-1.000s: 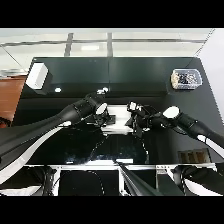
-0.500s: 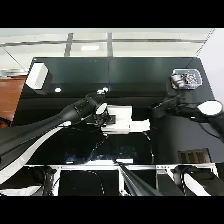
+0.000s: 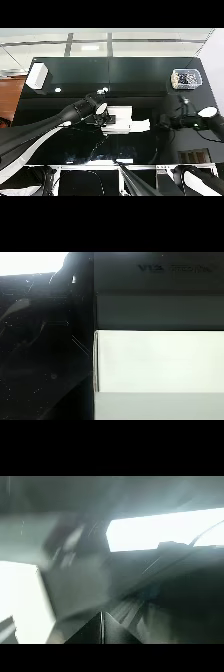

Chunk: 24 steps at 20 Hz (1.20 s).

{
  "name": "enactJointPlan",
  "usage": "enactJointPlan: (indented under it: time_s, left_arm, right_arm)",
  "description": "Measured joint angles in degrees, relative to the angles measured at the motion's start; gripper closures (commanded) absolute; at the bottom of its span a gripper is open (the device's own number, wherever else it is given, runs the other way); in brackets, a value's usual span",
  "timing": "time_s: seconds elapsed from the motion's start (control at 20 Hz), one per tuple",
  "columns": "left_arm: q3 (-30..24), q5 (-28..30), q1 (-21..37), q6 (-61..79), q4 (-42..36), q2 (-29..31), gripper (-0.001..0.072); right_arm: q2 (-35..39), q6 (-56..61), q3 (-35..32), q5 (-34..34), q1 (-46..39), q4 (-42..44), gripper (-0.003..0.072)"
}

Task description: Fold the box and place the chain.

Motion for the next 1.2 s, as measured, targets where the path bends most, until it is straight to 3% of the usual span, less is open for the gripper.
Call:
enactJointPlan:
  time_s: [0.3,0.55,0.65,0.7,1.2]
  left_arm:
    - [0.0,0.0,0.0,0.0,0.0,0.0,0.0682]
    - [0.0,-0.1,0.0,0.0,0.0,0.0,0.0682]
    - [0.0,-0.1,0.0,0.0,0.0,0.0,0.0681]
    - [0.0,-0.1,0.0,0.0,0.0,0.0,0.0681]
    - [0.0,0.0,0.0,0.0,-0.1,0.0,0.0681]
  right_arm:
    - [-5.5,-4.5,0.3,-2.2,10.6,8.9,0.0671]
    - [-6.3,-9.9,2.6,-1.4,14.2,12.7,0.0652]
    - [-6.4,-11.5,3.5,-0.6,14.6,14.2,0.0212]
    - [-6.4,-12.1,4.1,0.0,14.8,14.6,0.0123]
    - [-6.4,-11.5,7.1,3.3,15.2,17.1,0.0146]
